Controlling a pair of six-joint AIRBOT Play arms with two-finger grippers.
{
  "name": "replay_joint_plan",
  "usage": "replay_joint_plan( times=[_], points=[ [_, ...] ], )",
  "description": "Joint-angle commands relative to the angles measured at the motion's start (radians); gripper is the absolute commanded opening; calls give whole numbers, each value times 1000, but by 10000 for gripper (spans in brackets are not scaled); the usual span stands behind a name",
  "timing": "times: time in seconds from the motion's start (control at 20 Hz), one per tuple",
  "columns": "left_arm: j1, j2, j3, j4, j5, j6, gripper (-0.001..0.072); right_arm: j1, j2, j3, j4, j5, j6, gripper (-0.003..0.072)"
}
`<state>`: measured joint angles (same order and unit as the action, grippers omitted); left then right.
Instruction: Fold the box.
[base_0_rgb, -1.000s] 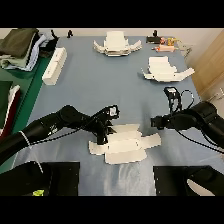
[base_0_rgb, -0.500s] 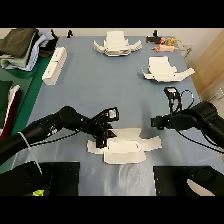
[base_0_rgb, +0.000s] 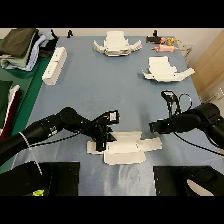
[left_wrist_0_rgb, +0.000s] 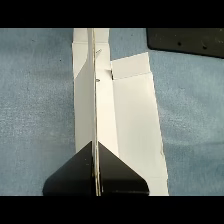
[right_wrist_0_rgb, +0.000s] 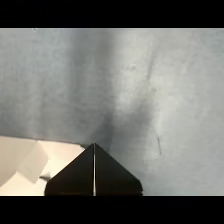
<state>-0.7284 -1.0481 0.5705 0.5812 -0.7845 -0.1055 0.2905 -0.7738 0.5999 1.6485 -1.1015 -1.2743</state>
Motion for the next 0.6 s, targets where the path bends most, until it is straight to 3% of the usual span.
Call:
replay_joint_plan(
  times=[0.0,0.2,0.25,0.3,0.35,0.45,0.55],
  points=[
    [0,0,0,3,-2,1,13,76,105,-5,98,-107,-84,2],
    [0,0,0,3,-2,1,13,353,245,-67,201,-143,-273,3],
    [0,0,0,3,-2,1,13,442,258,-85,197,-140,-303,42],
    [0,0,0,3,-2,1,13,525,259,-103,187,-128,-341,314],
    [0,0,0,3,-2,1,13,594,249,-119,159,-99,-356,491],
    [0,0,0,3,-1,1,13,711,203,-138,71,-28,-413,595],
    [-1,0,0,2,-2,1,13,788,121,-141,-10,31,-488,598]
  ],
)
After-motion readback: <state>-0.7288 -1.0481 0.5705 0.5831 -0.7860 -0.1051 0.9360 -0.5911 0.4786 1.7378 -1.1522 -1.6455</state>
